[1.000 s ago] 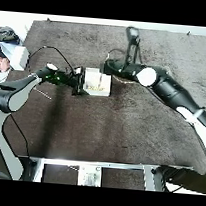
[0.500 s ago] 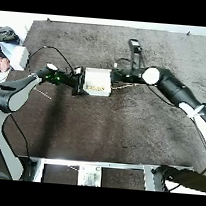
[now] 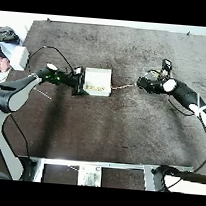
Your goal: Fold the box and place the chain.
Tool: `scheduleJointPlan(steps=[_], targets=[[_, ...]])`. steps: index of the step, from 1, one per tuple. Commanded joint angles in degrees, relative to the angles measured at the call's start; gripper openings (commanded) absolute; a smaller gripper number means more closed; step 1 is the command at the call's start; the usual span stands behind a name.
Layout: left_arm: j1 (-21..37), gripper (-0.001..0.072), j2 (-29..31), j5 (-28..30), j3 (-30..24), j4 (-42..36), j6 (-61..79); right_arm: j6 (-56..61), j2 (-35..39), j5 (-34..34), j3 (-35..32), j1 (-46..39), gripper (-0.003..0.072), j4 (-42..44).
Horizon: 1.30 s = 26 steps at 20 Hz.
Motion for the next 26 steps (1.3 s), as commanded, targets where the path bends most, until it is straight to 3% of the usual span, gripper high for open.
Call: scheduleJointPlan(steps=[1, 7, 9, 11, 12, 19, 26], targets=[[0.0, 0.0346, 0.0, 0.0, 0.0, 0.0, 0.0, 0.6, -6.1, -5.0, 1.9, -1.7, 0.0406, 3.3], [0.1, 0.0347, 0.0, 0.0, 0.0, 0.0, 0.0, 0.3, -12.9, -8.7, 6.9, -0.9, 0.0404, 7.2], [0.1, 0.0346, 0.0, 0.0, 0.0, 0.0, 0.0, 0.4, -14.6, -8.8, 8.2, -0.8, 0.0267, 9.0], [0.0, 0.0347, 0.0, 0.0, 0.0, 0.0, 0.0, -0.5, -14.4, -8.7, 8.6, -0.4, 0.0034, 10.8], [0.0, 0.0347, 0.0, 0.0, 0.0, 0.0, 0.0, -1.5, -13.4, -8.4, 8.6, 0.2, 0.0013, 10.8], [0.0, 0.0346, 0.0, 0.0, 0.0, 0.0, 0.0, -9.5, 4.2, -2.9, 8.6, 7.5, 0.0012, 10.3], [0.0, 0.0347, 0.0, 0.0, 0.0, 0.0, 0.0, -10.6, 15.7, -4.5, 8.6, 16.3, 0.0012, 9.4]])
